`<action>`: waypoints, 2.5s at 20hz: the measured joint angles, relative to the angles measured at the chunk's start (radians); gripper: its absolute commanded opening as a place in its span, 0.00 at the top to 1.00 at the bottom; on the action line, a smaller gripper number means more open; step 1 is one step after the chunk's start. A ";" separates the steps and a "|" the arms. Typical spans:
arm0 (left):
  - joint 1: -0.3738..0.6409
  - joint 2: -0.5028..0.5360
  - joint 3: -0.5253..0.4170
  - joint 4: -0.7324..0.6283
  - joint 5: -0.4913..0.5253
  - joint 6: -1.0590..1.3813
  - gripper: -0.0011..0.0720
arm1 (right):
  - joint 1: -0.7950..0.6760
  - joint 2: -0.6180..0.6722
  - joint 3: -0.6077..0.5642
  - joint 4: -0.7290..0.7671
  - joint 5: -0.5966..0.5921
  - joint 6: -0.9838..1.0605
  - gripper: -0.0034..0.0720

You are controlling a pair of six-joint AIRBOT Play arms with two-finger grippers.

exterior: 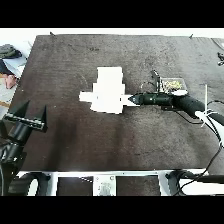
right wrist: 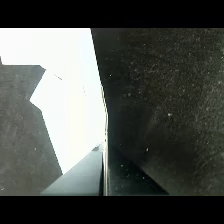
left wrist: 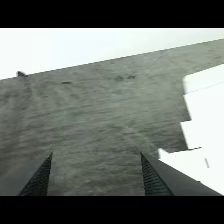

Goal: Fold the box and place the chain.

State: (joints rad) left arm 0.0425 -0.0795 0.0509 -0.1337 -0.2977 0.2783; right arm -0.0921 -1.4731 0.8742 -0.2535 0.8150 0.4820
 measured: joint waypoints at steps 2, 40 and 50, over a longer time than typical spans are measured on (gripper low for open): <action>0.000 -0.019 0.002 -0.001 -0.056 0.001 0.18 | 0.008 -0.024 0.010 0.003 -0.014 -0.025 0.98; -0.170 -1.935 1.746 0.747 -0.960 -0.907 0.18 | 0.065 -0.093 0.044 0.012 -0.121 -0.176 0.98; -0.173 -2.005 1.759 0.676 -1.088 -0.824 0.32 | 0.065 -0.093 0.044 0.011 -0.098 -0.198 0.98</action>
State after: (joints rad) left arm -0.1307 -2.0842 1.8103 0.5419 -1.3853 -0.5453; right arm -0.0269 -1.5661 0.9184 -0.2424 0.7166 0.2844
